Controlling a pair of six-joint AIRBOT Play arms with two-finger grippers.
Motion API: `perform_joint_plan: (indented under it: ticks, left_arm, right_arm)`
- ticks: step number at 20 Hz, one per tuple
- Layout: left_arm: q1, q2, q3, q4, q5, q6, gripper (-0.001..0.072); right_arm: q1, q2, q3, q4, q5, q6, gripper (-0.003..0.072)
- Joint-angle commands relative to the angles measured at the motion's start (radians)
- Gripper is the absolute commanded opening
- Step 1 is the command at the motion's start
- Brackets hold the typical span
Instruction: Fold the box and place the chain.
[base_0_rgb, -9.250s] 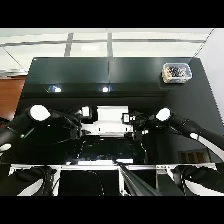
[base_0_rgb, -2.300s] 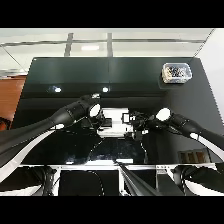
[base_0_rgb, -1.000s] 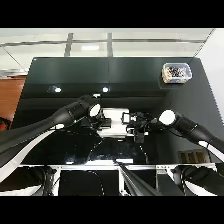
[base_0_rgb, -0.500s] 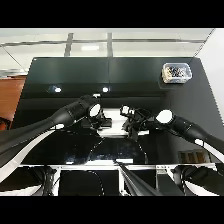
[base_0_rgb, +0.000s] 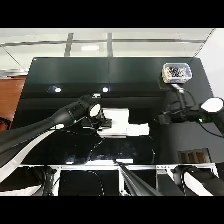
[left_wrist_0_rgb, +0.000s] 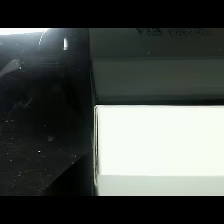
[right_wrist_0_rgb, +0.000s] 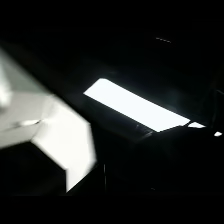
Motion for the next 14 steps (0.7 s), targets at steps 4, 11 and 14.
perform_joint_plan:
  ticks: [4, 11, 14]
  left_arm:
    - [0.000, 0.000, 0.001, 0.000, 0.000, 0.000, 0.0027]
    - [0.000, 0.000, 0.001, 0.000, -0.002, 0.000, 0.0027]
    - [0.000, 0.000, 0.001, 0.000, -0.002, 0.000, 0.0027]
  right_arm:
    - [-0.047, -0.150, -0.201, 0.214, -0.047, 0.142, 0.0015]
    - [0.191, -0.251, -0.103, 0.470, -0.037, -0.026, 0.0319]
    - [0.201, -0.251, -0.012, 0.430, 0.079, -0.025, 0.0561]
